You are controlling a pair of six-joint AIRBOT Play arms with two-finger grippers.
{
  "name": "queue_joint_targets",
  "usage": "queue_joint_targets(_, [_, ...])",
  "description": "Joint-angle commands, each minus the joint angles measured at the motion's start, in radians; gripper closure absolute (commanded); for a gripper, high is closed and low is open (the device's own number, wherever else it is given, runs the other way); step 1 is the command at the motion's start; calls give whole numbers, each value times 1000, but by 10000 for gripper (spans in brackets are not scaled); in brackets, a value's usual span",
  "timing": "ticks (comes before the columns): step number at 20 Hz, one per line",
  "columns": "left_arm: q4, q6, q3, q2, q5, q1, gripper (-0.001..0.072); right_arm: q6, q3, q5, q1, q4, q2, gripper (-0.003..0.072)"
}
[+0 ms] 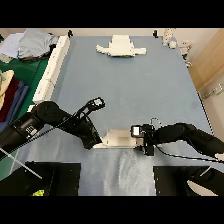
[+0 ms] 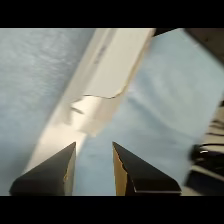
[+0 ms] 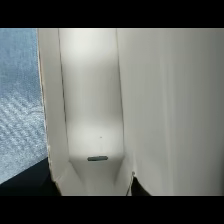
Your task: Fold the box.
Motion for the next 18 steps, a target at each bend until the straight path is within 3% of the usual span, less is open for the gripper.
queue_joint_targets(1, [-228,-177,-2,-13,40,-100,358,1,0,0,0,0,0,238])
queue_joint_targets(4, [-275,-177,12,-132,321,-193,357,1,0,0,0,0,0,238])
queue_joint_targets(7, [-279,-230,55,-243,460,-160,357,1,0,0,0,0,0,238])
queue_joint_targets(12, [-266,-245,77,-364,481,-76,357,1,0,0,0,0,0,238])
queue_joint_targets(18, [-259,-287,77,-447,455,-51,357,1,0,0,0,0,0,238])
